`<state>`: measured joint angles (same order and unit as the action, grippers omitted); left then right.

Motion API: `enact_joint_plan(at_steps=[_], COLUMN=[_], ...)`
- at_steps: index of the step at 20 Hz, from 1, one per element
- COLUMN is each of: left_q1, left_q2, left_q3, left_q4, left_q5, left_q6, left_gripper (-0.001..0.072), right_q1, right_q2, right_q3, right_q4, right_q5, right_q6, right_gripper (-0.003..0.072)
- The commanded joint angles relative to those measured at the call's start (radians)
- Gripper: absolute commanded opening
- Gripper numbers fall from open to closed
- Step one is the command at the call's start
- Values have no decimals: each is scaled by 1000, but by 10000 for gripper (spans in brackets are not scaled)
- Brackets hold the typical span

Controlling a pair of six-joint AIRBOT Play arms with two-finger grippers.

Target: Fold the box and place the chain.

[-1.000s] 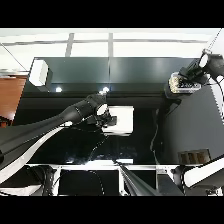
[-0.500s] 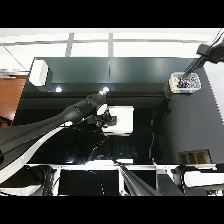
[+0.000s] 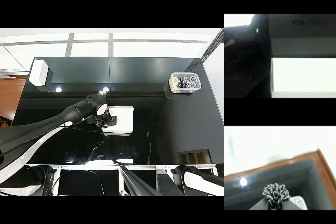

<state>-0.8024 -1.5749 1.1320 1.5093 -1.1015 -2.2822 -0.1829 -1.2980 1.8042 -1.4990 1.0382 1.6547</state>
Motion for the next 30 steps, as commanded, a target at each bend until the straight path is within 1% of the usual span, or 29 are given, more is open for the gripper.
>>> enact_joint_plan(at_steps=[1,3,6,8,9,10,13,15,19,22,24,26,30], left_q1=[1,1,1,1,1,1,1,1,1,1,1,1,0], left_q2=[0,0,0,0,0,0,0,0,0,0,0,0,0], left_q3=[0,0,0,0,0,0,0,0,0,0,0,0,0], left_q4=[0,0,0,0,0,1,0,0,0,0,0,0,0], left_q5=[0,0,0,0,0,0,2,1,1,1,1,1,1], left_q6=[0,0,0,0,0,0,0,0,0,0,0,0,0], left_gripper=[29,29,29,29,29,29,28,28,29,29,28,29,29], right_q1=[0,1,3,21,40,62,132,178,258,317,351,376,384], right_q2=[103,148,187,202,211,228,269,289,290,290,290,290,290], right_q3=[5,5,5,4,-2,-26,-146,-241,-413,-513,-550,-559,-559], right_q4=[77,179,350,383,385,393,527,599,756,850,902,929,1026], right_q5=[-3,73,256,399,446,457,535,533,517,462,416,378,370], right_q6=[-50,-106,-231,-268,-281,-281,-331,-355,-412,-441,-457,-460,-483], right_gripper=[11,11,11,11,11,11,11,11,11,11,11,11,11])
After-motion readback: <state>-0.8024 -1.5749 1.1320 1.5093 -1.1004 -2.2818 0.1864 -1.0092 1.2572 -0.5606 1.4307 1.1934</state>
